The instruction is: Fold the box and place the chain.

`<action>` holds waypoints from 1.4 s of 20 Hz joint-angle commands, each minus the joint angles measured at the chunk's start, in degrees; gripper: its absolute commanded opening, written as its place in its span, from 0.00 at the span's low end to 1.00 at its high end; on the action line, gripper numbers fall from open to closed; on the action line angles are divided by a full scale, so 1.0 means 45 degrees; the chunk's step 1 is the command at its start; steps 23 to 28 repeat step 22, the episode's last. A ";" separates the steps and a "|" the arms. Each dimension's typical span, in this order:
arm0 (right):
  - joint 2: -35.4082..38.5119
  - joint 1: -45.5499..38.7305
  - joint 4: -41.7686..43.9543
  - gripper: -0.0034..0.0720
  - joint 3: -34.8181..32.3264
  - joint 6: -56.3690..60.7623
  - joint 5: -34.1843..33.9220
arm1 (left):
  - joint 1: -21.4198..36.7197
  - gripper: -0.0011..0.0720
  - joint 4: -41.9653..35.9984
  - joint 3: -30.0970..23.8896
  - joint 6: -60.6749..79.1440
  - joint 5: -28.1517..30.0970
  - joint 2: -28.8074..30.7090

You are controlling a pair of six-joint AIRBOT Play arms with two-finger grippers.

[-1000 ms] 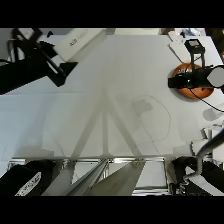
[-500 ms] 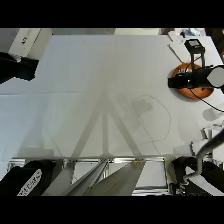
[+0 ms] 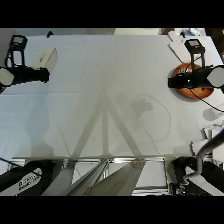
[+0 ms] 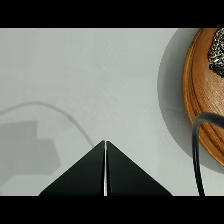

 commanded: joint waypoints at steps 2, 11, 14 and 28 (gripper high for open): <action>0.0010 -0.0005 0.0000 0.06 0.0015 0.0000 0.0000 | 0.0049 0.09 0.0010 0.0000 -0.0044 0.1268 -0.2511; 0.0010 -0.0005 0.0000 0.06 0.0015 0.0000 0.0000 | 0.0053 0.73 -0.0039 0.0005 -0.0087 0.1005 -0.4075; 0.0010 -0.0005 0.0000 0.06 0.0015 0.0000 0.0000 | 0.0053 0.98 -0.0034 0.0005 0.0112 0.0738 -0.3677; 0.0010 -0.0005 0.0000 0.06 0.0015 0.0000 0.0000 | 0.0019 0.98 -0.0189 0.0005 0.0491 0.0840 -0.1073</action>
